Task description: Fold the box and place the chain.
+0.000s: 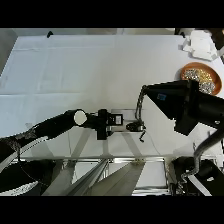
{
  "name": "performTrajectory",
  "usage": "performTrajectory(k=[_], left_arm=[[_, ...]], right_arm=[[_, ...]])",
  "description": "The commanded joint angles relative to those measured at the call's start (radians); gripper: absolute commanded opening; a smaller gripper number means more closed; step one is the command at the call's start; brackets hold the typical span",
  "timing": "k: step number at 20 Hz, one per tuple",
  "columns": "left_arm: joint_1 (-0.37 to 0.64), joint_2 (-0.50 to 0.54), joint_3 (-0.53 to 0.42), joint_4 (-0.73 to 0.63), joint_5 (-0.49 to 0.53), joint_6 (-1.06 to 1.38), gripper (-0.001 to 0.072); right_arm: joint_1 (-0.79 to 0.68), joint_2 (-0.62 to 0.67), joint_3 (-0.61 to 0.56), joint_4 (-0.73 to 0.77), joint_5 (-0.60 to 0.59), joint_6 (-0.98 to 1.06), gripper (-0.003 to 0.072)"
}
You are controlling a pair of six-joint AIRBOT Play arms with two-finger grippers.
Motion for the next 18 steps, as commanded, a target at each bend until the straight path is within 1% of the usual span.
performTrajectory(k=[1, 3, 5, 6, 7, 9, 15, 18], left_arm=[[0.000, 0.000, 0.000, 0.000, 0.000, 0.000, 0.0348], [0.000, 0.000, 0.000, 0.000, 0.000, 0.000, 0.0348], [0.000, 0.000, 0.000, 0.000, 0.000, 0.000, 0.0348], [0.000, 0.000, 0.000, 0.000, 0.000, 0.000, 0.0348], [0.000, 0.000, 0.000, 0.000, 0.000, 0.000, 0.0348], [0.000, 0.000, 0.000, 0.000, 0.000, 0.000, 0.0348], [0.000, 0.000, 0.000, 0.000, 0.000, 0.000, 0.0348], [0.000, 0.000, 0.000, 0.000, 0.000, 0.000, 0.0348]], right_arm=[[0.000, -0.005, 0.001, 0.025, 0.009, -0.041, 0.0017], [0.000, -0.020, 0.001, -0.029, 0.113, -0.026, 0.0016], [0.000, -0.058, 0.000, -0.146, 0.260, 0.051, 0.0016], [0.000, -0.080, -0.004, -0.210, 0.308, 0.079, 0.0016], [0.000, -0.097, -0.017, -0.251, 0.313, 0.098, 0.0016], [0.000, -0.129, -0.058, -0.286, 0.286, 0.098, 0.0016], [0.000, -0.224, -0.150, -0.286, 0.184, 0.093, 0.0017], [0.000, -0.291, -0.195, -0.285, 0.131, 0.078, 0.0017]])
